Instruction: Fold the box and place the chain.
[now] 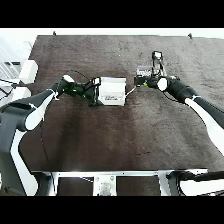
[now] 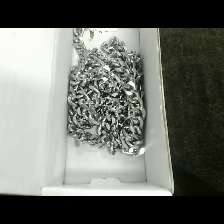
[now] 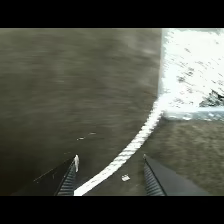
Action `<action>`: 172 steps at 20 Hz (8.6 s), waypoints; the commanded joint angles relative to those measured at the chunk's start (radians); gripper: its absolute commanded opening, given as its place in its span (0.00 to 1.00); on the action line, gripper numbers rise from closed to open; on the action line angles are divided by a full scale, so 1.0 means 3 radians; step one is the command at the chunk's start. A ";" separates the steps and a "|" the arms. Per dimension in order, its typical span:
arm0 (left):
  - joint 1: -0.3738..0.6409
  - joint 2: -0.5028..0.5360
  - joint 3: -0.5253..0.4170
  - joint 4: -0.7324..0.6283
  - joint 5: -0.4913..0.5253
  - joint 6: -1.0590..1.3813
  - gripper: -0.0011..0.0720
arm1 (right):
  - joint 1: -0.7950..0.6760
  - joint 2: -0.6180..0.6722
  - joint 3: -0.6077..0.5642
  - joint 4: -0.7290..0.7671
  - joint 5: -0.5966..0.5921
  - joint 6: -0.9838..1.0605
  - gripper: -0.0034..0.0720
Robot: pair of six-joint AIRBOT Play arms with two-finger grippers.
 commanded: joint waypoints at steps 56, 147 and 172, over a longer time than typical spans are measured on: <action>0.0000 0.0001 0.0001 0.0001 0.0006 0.0000 0.25 | 0.1268 0.1661 0.0120 -0.0334 -0.0993 -0.0219 0.05; 0.0000 0.0001 0.0001 0.0001 0.0010 0.0000 0.25 | 0.0088 -0.0876 0.1596 0.2112 0.3150 -0.4486 0.51; 0.0000 0.0001 0.0001 0.0001 0.0009 0.0000 0.25 | 0.0209 -0.1036 0.1607 0.2038 0.2867 -0.4565 0.71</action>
